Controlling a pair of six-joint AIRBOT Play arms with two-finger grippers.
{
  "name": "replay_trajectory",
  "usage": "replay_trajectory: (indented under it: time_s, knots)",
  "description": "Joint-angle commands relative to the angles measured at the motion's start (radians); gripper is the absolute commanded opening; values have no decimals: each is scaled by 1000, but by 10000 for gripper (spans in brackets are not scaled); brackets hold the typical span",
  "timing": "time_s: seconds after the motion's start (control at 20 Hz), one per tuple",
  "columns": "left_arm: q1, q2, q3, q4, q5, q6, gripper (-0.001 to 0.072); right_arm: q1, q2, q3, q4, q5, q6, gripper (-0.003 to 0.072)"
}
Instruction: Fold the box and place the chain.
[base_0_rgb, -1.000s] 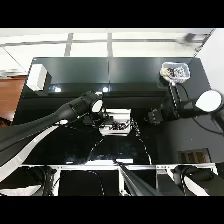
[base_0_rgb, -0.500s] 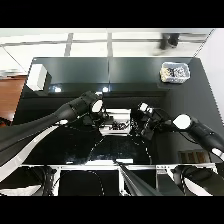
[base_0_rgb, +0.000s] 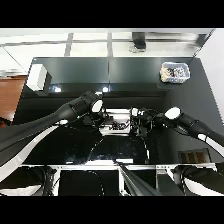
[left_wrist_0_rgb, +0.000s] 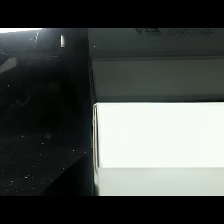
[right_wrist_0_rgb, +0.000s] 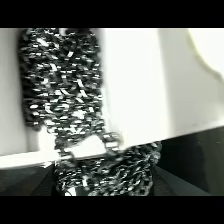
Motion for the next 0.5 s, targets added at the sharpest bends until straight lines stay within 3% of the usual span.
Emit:
replay_trajectory:
  time_s: [0.0, 0.15, 0.2, 0.3, 0.35, 0.45]
  knots:
    - [1, 0, 1, 0, 0, 0, 29, 0, -17, 11, -10, -58, 27, 719]
    - [1, 0, 1, 0, 0, 0, 29, -3, -17, 11, -86, -60, 103, 714]
    - [1, 0, 1, 0, 0, 0, 30, -3, -17, 11, -103, -59, 129, 531]
    - [1, 0, 1, 0, 0, 0, 29, -2, -13, 11, -103, -33, 158, 49]
    - [1, 0, 1, 0, 0, 0, 29, -2, -6, 11, -103, -21, 160, 12]
    - [1, 0, 1, 0, 0, 0, 30, -3, 25, 11, -105, -19, 208, 11]
